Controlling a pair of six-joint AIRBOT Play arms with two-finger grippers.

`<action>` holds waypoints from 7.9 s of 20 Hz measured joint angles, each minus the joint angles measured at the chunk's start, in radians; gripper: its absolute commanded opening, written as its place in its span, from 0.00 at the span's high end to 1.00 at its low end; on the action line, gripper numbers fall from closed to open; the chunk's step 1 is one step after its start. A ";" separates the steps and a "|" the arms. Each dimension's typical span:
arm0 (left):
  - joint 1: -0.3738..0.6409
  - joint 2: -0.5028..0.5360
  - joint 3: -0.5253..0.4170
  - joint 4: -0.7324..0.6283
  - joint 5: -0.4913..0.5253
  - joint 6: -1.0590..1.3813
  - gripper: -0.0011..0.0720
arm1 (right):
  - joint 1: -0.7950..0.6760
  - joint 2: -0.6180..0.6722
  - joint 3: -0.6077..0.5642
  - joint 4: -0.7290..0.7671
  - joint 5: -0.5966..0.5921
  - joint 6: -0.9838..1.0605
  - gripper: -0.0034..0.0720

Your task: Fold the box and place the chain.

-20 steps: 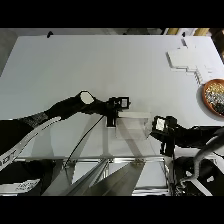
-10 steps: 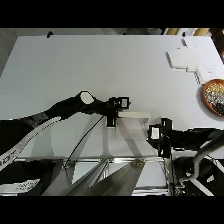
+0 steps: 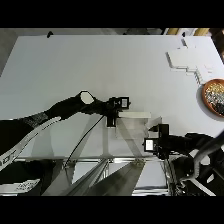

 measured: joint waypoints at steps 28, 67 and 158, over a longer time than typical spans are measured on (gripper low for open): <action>0.000 0.000 0.000 0.000 0.000 0.000 0.97 | -0.346 -0.202 0.050 0.328 -0.125 -0.325 0.15; 0.000 0.000 0.000 0.000 -0.002 0.000 0.97 | -0.554 -0.734 0.200 0.661 0.028 -0.881 0.24; -0.145 0.094 0.244 0.416 -0.132 -0.798 0.98 | -0.529 -0.745 0.200 0.689 0.032 -0.914 0.41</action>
